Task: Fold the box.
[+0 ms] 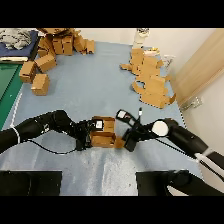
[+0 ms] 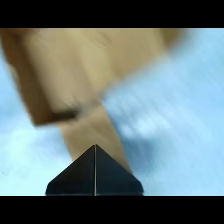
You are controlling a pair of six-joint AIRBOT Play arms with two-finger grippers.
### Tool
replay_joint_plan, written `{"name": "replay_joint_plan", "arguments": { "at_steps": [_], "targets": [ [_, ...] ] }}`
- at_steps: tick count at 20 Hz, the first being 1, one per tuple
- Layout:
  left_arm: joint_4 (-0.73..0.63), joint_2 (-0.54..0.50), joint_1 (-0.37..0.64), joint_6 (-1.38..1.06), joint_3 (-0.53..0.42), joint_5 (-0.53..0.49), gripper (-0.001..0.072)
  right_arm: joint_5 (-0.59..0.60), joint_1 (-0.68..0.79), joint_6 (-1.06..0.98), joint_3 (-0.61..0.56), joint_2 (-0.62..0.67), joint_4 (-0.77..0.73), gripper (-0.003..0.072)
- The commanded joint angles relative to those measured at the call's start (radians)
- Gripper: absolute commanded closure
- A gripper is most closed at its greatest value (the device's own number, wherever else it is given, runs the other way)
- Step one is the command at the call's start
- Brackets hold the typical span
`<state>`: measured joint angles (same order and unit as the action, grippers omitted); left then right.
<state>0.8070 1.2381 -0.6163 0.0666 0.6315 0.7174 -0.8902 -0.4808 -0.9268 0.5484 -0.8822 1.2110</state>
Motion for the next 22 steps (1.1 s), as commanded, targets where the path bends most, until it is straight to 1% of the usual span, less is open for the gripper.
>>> {"name": "replay_joint_plan", "arguments": {
  "at_steps": [1,3,4,6,7,11,14,16,18,21,22],
  "targets": [
    [0.001,-0.001,0.0,0.002,0.001,0.0,0.0121,-0.077,0.095,-0.476,0.0,0.177,0.252,0.068],
    [0.001,-0.001,-0.001,0.002,0.001,0.0,0.0121,-0.111,0.188,-0.695,-0.012,0.244,0.301,0.0681],
    [0.001,-0.001,-0.001,0.002,0.001,0.0,0.0121,-0.132,0.23,-0.74,-0.026,0.247,0.293,0.0681],
    [0.001,-0.001,-0.001,0.002,0.001,0.0,0.0121,-0.137,0.275,-0.752,-0.074,0.218,0.174,0.0681],
    [0.001,-0.001,-0.001,0.002,0.001,0.0,0.0121,-0.111,0.275,-0.749,-0.104,0.192,0.103,0.0681],
    [0.001,-0.001,-0.001,0.002,0.001,0.0,0.0121,0.065,0.217,-0.666,-0.184,0.081,-0.136,0.0681],
    [0.001,-0.001,-0.001,0.002,0.001,0.0,0.0121,0.135,0.141,-0.597,-0.184,0.003,-0.266,0.0681],
    [0.001,-0.001,-0.001,0.001,0.001,0.0,0.0121,0.173,0.088,-0.565,-0.183,-0.022,-0.351,0.0681],
    [0.001,-0.001,-0.001,0.001,0.001,0.0,0.0121,0.177,0.055,-0.553,-0.156,-0.011,-0.385,0.0681],
    [0.001,-0.001,-0.001,0.001,0.001,0.0,0.0121,0.188,0.053,-0.557,-0.104,0.05,-0.355,0.0678],
    [0.001,-0.001,-0.001,0.002,0.001,0.0,0.0121,0.186,0.053,-0.557,-0.098,0.056,-0.36,0.0573]
  ]
}}
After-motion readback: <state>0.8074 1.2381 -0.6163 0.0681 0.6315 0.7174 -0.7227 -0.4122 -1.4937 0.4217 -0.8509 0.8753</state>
